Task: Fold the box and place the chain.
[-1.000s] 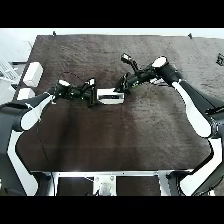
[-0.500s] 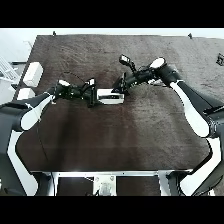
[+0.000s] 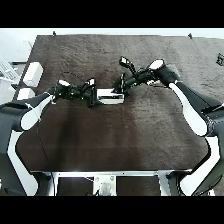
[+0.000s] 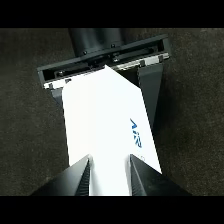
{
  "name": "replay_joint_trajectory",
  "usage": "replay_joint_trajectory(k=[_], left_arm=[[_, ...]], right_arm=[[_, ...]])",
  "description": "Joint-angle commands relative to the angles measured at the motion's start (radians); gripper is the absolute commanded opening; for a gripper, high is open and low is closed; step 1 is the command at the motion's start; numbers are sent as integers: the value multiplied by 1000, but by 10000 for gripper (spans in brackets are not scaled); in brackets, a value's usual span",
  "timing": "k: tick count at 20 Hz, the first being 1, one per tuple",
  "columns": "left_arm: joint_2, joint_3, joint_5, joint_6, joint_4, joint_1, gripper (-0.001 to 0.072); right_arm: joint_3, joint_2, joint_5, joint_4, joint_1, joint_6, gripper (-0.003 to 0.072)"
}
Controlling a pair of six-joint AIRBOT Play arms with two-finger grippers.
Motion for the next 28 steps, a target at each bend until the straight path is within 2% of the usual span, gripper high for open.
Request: replay_joint_trajectory(k=[1, 8, 20, 21, 22, 28], left_arm=[[0, 0, 0, 0, 0, 1, 349], [0, 0, 0, 0, 0, 1, 349], [0, 0, 0, 0, 0, 1, 349], [0, 0, 0, 0, 0, 1, 349], [0, 0, 0, 0, 0, 1, 349], [0, 0, 0, 0, 0, 1, 349]], right_arm=[[0, -3, -10, -2, 0, -7, 269], [0, -3, -39, 10, 0, -56, 267], [21, -3, -46, 27, -5, -58, 214], [21, -3, -46, 28, -8, -58, 149], [21, -3, -46, 28, -12, -57, 141], [21, -11, -46, 2, -19, -28, 153]])
